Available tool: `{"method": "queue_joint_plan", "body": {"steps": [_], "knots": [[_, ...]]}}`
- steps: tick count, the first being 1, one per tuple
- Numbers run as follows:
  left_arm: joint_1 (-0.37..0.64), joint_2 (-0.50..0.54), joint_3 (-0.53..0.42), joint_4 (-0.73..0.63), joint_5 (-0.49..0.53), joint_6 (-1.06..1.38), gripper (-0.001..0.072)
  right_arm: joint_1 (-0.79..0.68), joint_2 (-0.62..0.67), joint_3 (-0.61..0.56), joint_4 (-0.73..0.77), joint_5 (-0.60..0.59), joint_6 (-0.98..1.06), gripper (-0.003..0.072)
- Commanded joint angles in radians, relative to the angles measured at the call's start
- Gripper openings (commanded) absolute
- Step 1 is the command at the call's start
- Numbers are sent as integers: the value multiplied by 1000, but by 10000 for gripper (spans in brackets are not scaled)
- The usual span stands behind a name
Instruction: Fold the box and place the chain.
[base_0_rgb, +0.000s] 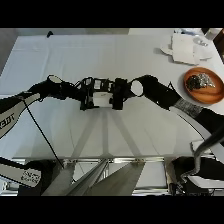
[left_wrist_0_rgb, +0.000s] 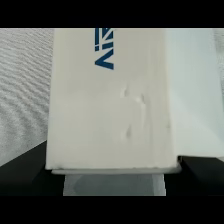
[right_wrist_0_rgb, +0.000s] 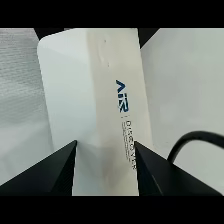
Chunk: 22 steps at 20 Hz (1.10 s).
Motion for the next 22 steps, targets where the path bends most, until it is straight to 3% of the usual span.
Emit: {"method": "queue_joint_plan", "body": {"steps": [1,18,19,20,22], "knots": [[1,0,1,0,0,1,393,-1,-12,0,0,-53,1,404],[1,0,1,0,0,1,393,24,18,0,-117,-104,175,391],[1,0,1,0,0,1,393,24,18,0,-117,-104,186,373],[1,0,1,0,0,1,393,24,18,0,-117,-104,186,300],[1,0,1,0,0,1,393,24,13,0,-116,-103,186,270]]}}
